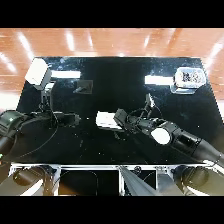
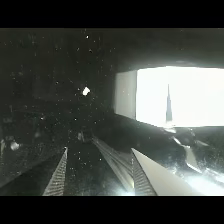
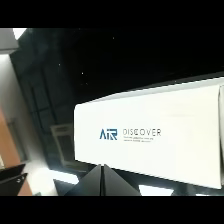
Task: Fold the box and place the chain.
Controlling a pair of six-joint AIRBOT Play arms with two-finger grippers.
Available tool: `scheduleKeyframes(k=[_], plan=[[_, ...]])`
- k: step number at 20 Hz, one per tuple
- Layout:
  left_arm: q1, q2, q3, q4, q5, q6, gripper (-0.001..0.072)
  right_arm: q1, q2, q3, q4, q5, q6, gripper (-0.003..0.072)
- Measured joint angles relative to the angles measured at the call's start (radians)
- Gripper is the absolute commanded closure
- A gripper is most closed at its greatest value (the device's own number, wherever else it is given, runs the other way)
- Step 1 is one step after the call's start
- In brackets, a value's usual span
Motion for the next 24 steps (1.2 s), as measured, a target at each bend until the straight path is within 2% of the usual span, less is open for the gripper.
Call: scheduleKeyframes(k=[14, 24], plan=[[0.001, -0.026, 0.0, -0.038, 0.0, 0.02, 0.0202, 0.014, -0.075, -0.015, 0.012, -0.047, 0.004, 0.0658], [0.001, -0.026, 0.0, -0.042, 0.0, 0.02, 0.0202, 0.018, -0.095, -0.015, 0.011, -0.016, -0.031, 0.0658]])
